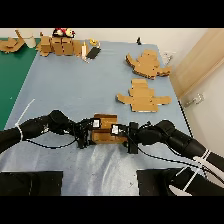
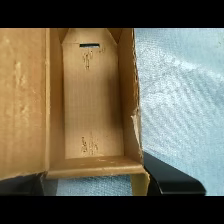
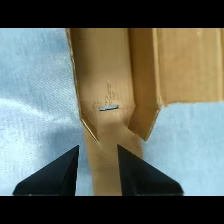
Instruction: Fold the box.
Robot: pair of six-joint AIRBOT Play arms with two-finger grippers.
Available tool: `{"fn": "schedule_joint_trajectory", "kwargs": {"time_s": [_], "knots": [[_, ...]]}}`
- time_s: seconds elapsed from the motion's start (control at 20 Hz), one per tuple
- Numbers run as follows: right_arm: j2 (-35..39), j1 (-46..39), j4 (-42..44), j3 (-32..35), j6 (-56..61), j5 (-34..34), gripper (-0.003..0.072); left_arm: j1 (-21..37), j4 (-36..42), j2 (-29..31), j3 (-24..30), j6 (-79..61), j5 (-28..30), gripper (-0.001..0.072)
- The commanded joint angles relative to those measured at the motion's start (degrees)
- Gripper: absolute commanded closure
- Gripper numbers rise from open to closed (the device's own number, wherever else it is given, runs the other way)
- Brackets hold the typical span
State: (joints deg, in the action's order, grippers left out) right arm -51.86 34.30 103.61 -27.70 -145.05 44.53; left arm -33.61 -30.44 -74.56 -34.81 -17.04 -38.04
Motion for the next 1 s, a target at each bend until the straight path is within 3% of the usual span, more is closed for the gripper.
{"fn": "schedule_joint_trajectory", "kwargs": {"time_s": [0.0,0.2,0.35,0.8,0.95], "knots": [[0.1,0.0,-3.5,0.0,2.6,-3.3,0.0315,0.0,0.0,0.0,0.0,0.0,0.0,0.0181],[0.0,0.0,-2.4,0.0,2.5,-8.0,0.0314,0.0,0.0,0.0,0.0,0.0,0.0,0.018],[0.0,0.0,2.6,0.0,0.9,-5.5,0.0233,0.0,0.0,0.0,0.0,0.0,0.0,0.018],[-2.9,0.0,2.9,0.0,-2.0,-10.1,0.0233,0.0,0.0,0.0,0.0,0.0,0.0,0.018],[-2.8,0.5,4.6,0.0,-3.0,-9.9,0.0289,0.0,0.0,0.0,0.0,0.0,0.0,0.018]]}}
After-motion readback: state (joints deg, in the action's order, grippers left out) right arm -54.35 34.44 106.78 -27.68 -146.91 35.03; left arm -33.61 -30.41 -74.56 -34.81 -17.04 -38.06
